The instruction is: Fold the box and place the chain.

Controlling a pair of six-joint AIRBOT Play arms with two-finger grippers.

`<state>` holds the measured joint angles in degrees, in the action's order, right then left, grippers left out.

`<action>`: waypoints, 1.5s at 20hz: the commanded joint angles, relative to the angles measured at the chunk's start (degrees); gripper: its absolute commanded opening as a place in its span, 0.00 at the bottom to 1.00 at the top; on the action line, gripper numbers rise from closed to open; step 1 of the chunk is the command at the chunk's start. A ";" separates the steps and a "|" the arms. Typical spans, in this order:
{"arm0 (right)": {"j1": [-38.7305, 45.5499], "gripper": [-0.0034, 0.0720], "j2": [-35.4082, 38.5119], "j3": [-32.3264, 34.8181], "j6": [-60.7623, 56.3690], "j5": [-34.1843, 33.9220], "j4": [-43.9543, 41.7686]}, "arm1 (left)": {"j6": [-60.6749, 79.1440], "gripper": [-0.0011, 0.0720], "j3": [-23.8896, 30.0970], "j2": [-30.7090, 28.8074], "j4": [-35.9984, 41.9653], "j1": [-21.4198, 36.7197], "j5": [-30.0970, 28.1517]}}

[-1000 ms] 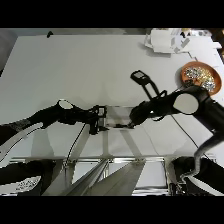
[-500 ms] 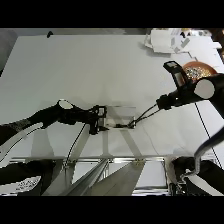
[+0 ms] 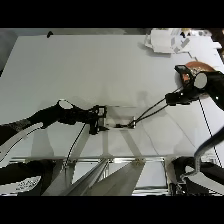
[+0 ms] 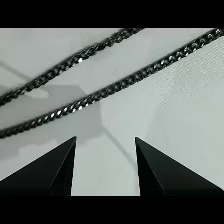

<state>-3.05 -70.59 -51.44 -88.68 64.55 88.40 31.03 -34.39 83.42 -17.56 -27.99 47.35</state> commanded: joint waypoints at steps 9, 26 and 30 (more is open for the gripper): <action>0.96 0.56 -11.34 0.02 -0.02 -6.78 -0.33 | 0.02 0.22 -0.04 -0.02 -0.02 0.04 0.00; 0.96 0.07 7.98 0.00 6.19 5.22 -8.85 | 0.02 0.22 -0.04 -0.04 -0.02 0.04 -0.02; -1.92 0.07 19.65 0.02 11.37 9.86 -18.99 | 0.00 0.22 -0.04 -0.02 -0.02 0.04 0.00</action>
